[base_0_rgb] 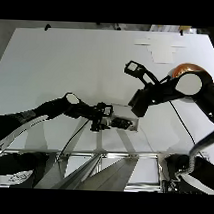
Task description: Fold the box and place the chain.
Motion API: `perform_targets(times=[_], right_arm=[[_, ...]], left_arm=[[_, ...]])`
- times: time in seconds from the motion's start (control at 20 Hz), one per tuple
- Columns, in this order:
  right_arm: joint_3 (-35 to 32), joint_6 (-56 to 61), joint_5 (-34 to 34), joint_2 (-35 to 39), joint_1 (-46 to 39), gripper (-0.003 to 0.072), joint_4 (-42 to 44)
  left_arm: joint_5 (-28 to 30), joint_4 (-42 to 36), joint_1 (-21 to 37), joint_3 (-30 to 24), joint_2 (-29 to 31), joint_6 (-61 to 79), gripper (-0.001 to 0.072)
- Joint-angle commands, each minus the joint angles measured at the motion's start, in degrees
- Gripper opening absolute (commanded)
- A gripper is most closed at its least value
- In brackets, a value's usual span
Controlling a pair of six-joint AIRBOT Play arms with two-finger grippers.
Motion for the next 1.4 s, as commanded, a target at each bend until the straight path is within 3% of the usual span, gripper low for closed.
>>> perform_targets(times=[0.0,0.25,0.55,0.95,1.15,1.35], right_arm=[[2.34,-2.21,-4.39,-4.48,0.07,0.0042,-1.29],[1.97,-6.34,-1.86,-11.69,0.09,0.0067,-0.50],[-2.69,-13.51,-0.76,-10.14,2.27,0.0199,6.25],[-5.60,-21.88,-2.14,-5.81,9.05,0.0236,5.79],[-9.25,-22.69,-5.81,-3.48,9.97,0.0284,1.66],[-9.75,-22.67,-6.12,-3.48,9.97,0.0284,-1.73]], left_arm=[[0.02,0.02,0.04,-0.02,0.02,0.00,0.0223],[0.02,0.02,0.04,0.00,0.02,0.00,0.0223],[0.02,0.02,0.04,0.00,0.02,0.00,0.0223],[0.02,0.02,0.04,0.00,0.02,0.00,0.0223],[0.02,0.00,0.04,0.00,0.02,0.00,0.0223],[0.02,0.02,0.04,0.00,0.02,0.00,0.0223]])
